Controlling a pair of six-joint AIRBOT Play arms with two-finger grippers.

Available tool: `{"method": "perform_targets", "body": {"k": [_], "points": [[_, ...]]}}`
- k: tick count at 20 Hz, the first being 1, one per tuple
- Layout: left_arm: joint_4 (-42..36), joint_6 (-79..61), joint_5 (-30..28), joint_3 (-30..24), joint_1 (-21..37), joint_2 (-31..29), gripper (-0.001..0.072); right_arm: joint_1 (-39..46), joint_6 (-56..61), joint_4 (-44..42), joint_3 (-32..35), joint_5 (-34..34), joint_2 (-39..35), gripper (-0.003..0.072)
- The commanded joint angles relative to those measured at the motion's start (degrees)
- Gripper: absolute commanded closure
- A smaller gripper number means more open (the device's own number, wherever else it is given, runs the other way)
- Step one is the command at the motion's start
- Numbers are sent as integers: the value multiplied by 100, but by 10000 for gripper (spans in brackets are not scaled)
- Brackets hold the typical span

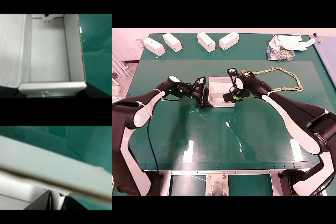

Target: Fold the box and place the chain.

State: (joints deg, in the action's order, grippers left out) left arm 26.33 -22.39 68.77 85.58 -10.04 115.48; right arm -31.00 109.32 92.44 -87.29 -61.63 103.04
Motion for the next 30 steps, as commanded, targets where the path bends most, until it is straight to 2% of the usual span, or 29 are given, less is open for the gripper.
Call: {"method": "perform_targets", "body": {"k": [1,2,3,6,8,17,25,30], "points": [[-4,-11,-24,7,-2,-4,175,-2,2,-22,-39,7,4,512],[-4,-11,-22,7,-2,-4,176,11,0,4,-50,2,-7,376],[-4,-11,-22,7,-2,-4,176,17,2,111,-52,-28,-31,343],[-2,-11,-24,7,-2,-4,175,17,22,433,-50,-105,-199,338],[-2,-11,-26,7,-2,-4,176,39,22,540,-52,-105,-339,215],[-2,-11,-31,7,-2,-4,176,160,55,557,-50,-101,-625,214],[-2,-11,-26,7,-2,-4,176,81,278,225,-46,-81,-339,239],[-4,-9,-20,7,-2,-4,176,0,284,205,-50,111,-98,345]]}}
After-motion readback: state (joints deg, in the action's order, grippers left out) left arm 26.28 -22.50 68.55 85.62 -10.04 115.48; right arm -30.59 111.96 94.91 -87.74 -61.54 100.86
